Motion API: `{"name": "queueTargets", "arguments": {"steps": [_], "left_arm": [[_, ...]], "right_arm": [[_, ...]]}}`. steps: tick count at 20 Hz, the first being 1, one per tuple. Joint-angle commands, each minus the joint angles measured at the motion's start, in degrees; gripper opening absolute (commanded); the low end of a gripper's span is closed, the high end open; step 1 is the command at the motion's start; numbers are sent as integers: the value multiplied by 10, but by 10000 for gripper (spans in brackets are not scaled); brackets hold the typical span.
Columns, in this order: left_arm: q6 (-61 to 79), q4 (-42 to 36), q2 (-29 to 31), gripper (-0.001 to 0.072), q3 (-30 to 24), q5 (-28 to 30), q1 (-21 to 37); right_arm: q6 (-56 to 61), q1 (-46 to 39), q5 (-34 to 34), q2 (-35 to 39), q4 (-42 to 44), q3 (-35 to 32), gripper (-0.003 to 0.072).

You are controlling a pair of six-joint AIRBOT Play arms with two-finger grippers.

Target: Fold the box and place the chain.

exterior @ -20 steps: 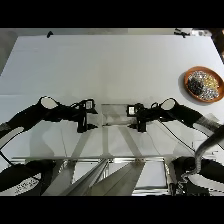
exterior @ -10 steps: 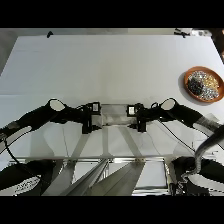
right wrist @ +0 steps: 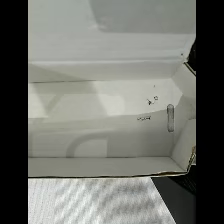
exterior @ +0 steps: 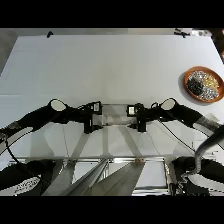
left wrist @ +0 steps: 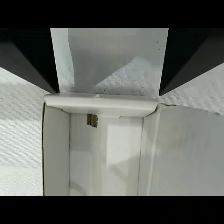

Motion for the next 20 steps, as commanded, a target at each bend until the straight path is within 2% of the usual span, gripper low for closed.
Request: {"name": "queueTargets", "arguments": {"steps": [1,9,15,20], "left_arm": [[16,-3,0,716,1,2,-9],[31,-9,-2,715,1,10,-26],[31,-42,-24,710,1,23,-42],[31,-41,-30,685,1,28,-43]], "right_arm": [[0,0,0,0,0,0,345],[0,0,0,0,0,0,345],[0,0,0,0,0,0,345],[0,0,0,0,0,0,345]]}}
